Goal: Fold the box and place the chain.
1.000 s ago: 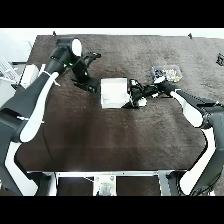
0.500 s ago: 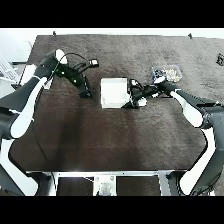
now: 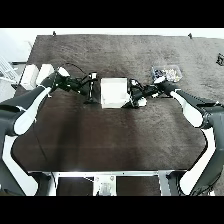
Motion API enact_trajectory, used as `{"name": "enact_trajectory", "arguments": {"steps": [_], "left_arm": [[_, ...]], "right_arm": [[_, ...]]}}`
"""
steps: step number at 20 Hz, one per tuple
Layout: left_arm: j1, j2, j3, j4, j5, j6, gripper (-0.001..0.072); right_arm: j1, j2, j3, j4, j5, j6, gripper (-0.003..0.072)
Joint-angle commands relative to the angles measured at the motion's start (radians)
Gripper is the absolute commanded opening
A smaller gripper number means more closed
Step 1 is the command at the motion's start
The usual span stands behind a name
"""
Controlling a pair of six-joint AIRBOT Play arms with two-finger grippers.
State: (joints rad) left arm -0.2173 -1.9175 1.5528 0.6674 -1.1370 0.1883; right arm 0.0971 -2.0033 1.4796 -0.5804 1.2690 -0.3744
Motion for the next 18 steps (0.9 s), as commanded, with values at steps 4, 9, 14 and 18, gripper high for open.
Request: {"name": "enact_trajectory", "arguments": {"steps": [4, 9, 14, 18], "left_arm": [[0.002, -0.022, -0.008, -0.061, -0.037, 0.082, 0.0709], [0.002, -0.035, -0.008, -0.079, -0.056, 0.082, 0.0709], [0.001, -0.036, -0.008, -0.099, -0.061, 0.082, 0.0709], [0.002, -0.036, -0.008, -0.099, -0.079, 0.083, 0.0709]], "right_arm": [[0.000, 0.000, 0.001, 0.000, 0.000, 0.000, 0.0593], [0.000, 0.000, 0.001, 0.000, 0.000, 0.000, 0.0592], [0.000, 0.000, 0.001, 0.000, 0.000, 0.000, 0.0593], [0.000, 0.000, 0.001, 0.000, 0.000, 0.000, 0.0593]]}}
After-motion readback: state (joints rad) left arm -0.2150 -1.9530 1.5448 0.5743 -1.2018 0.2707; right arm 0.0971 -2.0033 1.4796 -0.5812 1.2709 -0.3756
